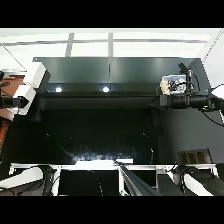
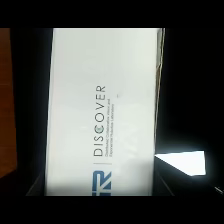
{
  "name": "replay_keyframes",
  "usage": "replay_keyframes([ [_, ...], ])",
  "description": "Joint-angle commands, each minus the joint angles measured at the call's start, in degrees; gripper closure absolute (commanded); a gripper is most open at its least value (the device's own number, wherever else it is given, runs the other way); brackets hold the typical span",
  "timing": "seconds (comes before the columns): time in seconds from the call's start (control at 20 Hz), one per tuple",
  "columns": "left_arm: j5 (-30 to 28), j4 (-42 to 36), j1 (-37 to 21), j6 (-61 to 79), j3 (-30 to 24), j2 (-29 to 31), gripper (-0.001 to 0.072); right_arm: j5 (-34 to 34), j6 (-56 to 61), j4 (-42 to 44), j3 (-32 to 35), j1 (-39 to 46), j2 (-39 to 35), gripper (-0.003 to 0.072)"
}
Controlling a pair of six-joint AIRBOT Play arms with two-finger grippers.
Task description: Fold the box and place the chain.
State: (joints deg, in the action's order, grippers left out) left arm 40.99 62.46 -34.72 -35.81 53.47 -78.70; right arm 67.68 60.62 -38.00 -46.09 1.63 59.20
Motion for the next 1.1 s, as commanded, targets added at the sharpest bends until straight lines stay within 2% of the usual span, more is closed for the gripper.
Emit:
replay_keyframes([
  [0.0, -1.09, -1.68, -0.44, 0.02, 4.52, -6.27, 0.0224, -0.20, 0.04, -0.02, -0.02, 0.04, -0.07, 0.0651],
  [0.15, -3.34, -2.19, -0.26, 0.04, 5.27, -7.85, 0.0214, -1.16, 0.04, -0.02, -0.02, 0.04, -0.07, 0.0651],
  [0.2, -3.54, -2.86, -0.24, 0.04, 5.27, -8.02, 0.0143, -1.44, 0.04, -0.02, -0.02, 0.04, -0.07, 0.0651],
  [0.25, -3.72, -2.97, -0.22, -0.07, 5.27, -8.07, -0.0010, -1.81, 0.04, -0.02, -0.02, 0.04, -0.07, 0.0651],
  [0.55, 0.20, -3.61, -0.24, -0.85, 5.57, -3.78, -0.0008, -1.88, 0.04, 0.00, -0.02, 0.04, -0.07, 0.0651],
  [0.8, -0.24, -3.43, -0.20, -1.07, 5.62, 6.75, -0.0007, -1.01, -0.74, 0.02, -0.04, 0.04, -0.07, 0.0651],
  [0.9, 0.13, -8.02, 1.38, -1.07, 5.62, 11.23, -0.0001, -0.15, -1.05, -0.48, -0.04, 0.04, -0.07, 0.0651],
  [0.95, 0.33, -11.08, 2.93, -1.11, 5.62, 13.68, 0.0045, -0.04, -0.48, -3.54, -0.07, 0.04, -0.09, 0.0652],
  [1.0, 1.62, -12.28, 4.92, -2.40, 5.62, 16.04, 0.0293, 0.00, 2.86, -8.37, -0.07, 0.07, -0.11, 0.0652],
  [1.05, 4.81, -10.88, 7.65, -2.97, 5.55, 18.58, 0.0691, 0.31, 8.13, -14.36, -0.07, 0.04, -0.39, 0.0652],
])
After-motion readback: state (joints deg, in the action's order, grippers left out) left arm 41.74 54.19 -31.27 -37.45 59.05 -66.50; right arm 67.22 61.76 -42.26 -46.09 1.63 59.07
